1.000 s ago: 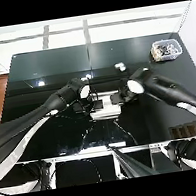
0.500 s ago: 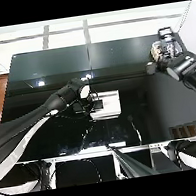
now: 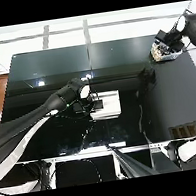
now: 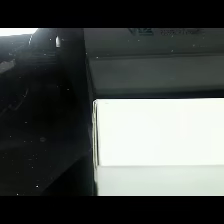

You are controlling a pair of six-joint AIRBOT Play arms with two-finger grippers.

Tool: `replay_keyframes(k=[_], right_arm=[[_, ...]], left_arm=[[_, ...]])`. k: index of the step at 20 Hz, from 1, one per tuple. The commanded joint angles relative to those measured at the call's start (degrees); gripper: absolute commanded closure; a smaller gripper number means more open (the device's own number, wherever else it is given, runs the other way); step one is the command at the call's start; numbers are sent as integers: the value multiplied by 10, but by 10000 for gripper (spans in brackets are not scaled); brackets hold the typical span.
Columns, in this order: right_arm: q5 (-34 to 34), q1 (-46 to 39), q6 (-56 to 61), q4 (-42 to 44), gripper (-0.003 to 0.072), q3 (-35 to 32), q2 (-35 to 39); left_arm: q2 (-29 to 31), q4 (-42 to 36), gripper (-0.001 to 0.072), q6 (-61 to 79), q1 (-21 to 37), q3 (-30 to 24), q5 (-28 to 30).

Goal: Fold the box and place the chain.

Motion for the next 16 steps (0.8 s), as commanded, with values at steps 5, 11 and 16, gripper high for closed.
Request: replay_keyframes(k=[5, 11, 16], right_arm=[[75, -57, 65, 115, 104, 162, -136], [74, -62, 67, 137, 104, 162, -152], [74, -62, 65, 167, 161, 162, -170]], left_arm=[[0, 0, 682, 0, 0, 0, 0], [0, 0, 682, 0, 0, 0, 1], [0, 0, 682, 0, 0, 0, 1]])
